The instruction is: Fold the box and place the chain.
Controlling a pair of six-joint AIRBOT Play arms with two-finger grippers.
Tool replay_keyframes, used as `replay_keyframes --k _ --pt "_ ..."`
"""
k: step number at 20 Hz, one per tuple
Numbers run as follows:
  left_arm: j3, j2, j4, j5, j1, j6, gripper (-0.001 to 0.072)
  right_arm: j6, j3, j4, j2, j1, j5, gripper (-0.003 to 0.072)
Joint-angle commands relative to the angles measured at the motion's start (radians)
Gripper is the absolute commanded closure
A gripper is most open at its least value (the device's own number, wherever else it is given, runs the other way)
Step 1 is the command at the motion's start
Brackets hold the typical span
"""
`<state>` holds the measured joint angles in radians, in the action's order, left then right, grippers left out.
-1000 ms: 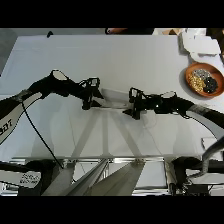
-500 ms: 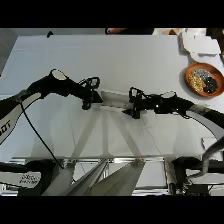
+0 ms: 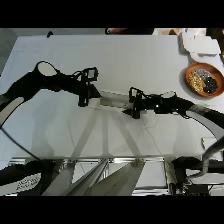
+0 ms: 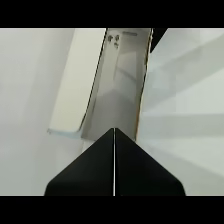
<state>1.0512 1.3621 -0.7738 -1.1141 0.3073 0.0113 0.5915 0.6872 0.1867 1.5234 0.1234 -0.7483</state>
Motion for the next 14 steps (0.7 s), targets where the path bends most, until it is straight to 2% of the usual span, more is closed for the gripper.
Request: replay_keyframes --k 1,3,6,9,12,14 --pt "0.000 -0.113 -0.221 0.035 -0.006 0.466 0.0705 0.000 0.000 0.000 0.000 0.000 -0.001 0.0233" --pt "0.000 -0.145 -0.381 0.058 -0.036 0.885 0.0705 0.000 0.000 0.000 0.000 0.000 -0.001 0.0233" --pt "0.000 -0.134 -0.529 -0.032 -0.088 1.075 0.0704 0.000 0.000 0.000 0.000 0.000 -0.001 0.0233" --pt "-0.002 -0.056 -0.487 -0.125 -0.154 1.120 0.0705 0.000 0.000 0.000 0.000 0.000 -0.001 0.0233" --pt "-0.002 0.062 -0.339 -0.101 -0.214 1.117 0.0704 0.000 0.000 0.000 0.000 0.000 -0.001 0.0233" --pt "-0.002 0.117 -0.266 -0.050 -0.221 1.115 0.0704 0.000 0.000 0.000 0.000 0.000 -0.001 0.0233"
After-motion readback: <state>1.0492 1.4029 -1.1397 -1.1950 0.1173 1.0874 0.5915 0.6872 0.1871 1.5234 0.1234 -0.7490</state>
